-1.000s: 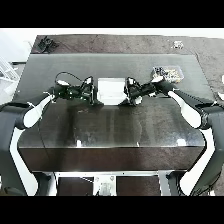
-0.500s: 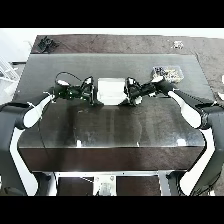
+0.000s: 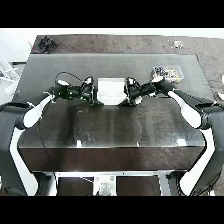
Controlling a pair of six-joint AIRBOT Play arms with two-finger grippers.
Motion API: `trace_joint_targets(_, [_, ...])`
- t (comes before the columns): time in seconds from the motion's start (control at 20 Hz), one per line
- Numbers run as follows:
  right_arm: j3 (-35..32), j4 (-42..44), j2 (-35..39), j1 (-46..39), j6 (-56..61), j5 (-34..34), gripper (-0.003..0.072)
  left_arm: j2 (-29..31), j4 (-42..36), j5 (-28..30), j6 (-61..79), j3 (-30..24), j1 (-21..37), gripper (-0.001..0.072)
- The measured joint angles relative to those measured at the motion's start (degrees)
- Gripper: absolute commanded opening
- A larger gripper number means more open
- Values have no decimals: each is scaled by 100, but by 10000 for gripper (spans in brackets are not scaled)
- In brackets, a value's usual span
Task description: Fold the box and place the chain.
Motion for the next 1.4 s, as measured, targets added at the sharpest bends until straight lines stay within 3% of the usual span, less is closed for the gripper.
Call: trace_joint_targets(1.4, [2,-262,4,-131,17,2,595,-4,-7,17,-7,0,-2,301])
